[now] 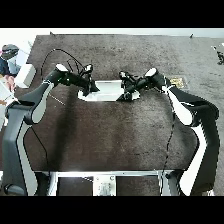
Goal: Fold the box and place the chain.
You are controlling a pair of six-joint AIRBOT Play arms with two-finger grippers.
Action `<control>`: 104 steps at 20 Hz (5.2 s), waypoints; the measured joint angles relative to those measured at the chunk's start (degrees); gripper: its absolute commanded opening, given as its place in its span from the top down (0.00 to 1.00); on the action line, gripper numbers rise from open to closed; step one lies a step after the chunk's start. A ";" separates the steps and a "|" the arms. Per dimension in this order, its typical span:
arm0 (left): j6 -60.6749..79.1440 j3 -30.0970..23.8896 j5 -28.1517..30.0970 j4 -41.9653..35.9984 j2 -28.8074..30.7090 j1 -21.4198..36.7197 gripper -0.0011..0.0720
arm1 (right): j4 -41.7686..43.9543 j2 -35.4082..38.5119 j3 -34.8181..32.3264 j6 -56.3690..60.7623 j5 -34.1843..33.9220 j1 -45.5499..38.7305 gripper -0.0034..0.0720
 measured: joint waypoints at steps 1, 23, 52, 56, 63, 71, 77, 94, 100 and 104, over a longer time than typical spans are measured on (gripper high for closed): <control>-0.02 0.00 -0.04 -0.04 0.00 0.00 0.97 | 0.00 0.00 0.00 0.00 0.00 0.00 0.74; -6.60 0.02 -16.33 -7.28 5.46 6.82 0.97 | -0.02 0.00 0.00 -0.02 -0.02 -0.07 0.74; -10.21 -0.02 7.30 -8.48 2.86 0.81 0.97 | 0.11 0.00 0.02 0.00 -0.07 -0.11 0.74; -10.40 0.00 7.65 -8.46 2.23 0.76 0.97 | 0.04 0.00 0.02 0.00 -0.07 -0.11 0.74; -12.15 0.00 8.98 -4.48 1.66 -0.42 0.97 | -0.02 0.00 0.00 0.04 0.00 -0.11 0.74; -12.98 -0.04 10.78 -2.12 3.32 -0.55 0.97 | -0.02 0.00 0.02 -0.09 -0.02 -0.07 0.74; -13.00 0.24 5.84 -1.70 8.07 2.82 0.97 | -0.07 0.00 0.04 -0.09 -0.02 -0.07 0.74; -2.89 -8.92 1.62 11.04 9.88 -0.33 0.00 | -0.02 0.00 0.02 -0.04 0.00 -0.07 0.74; -2.08 -9.88 3.96 10.56 9.88 -0.85 0.02 | 0.00 0.00 0.02 -0.04 0.00 -0.07 0.74; -2.01 -10.03 3.96 10.60 9.88 -1.46 0.50 | 0.00 0.00 0.02 0.09 -0.04 -0.07 0.74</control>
